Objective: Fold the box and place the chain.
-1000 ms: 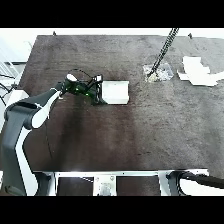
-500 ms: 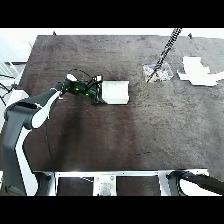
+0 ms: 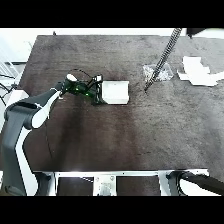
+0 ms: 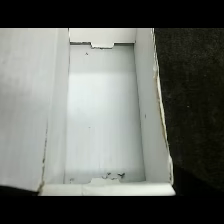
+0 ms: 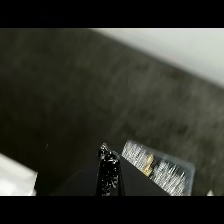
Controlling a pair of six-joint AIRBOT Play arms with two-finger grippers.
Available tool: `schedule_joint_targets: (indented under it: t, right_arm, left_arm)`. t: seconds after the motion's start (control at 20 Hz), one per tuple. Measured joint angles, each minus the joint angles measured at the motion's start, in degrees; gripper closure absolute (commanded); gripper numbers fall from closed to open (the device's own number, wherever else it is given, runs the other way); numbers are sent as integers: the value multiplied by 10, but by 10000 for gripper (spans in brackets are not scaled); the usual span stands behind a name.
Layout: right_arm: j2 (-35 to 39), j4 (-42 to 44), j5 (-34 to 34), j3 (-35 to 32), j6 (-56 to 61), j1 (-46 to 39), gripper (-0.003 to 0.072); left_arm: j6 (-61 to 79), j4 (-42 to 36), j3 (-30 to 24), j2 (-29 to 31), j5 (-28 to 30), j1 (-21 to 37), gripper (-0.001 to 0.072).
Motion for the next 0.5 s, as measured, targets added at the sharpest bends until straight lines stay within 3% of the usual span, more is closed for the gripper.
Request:
schedule_joint_targets:
  t: [0.5]
  right_arm:
    - [-3,24,-46,-369,38,-38,668]
  left_arm:
    - [0,0,0,0,0,0,321]
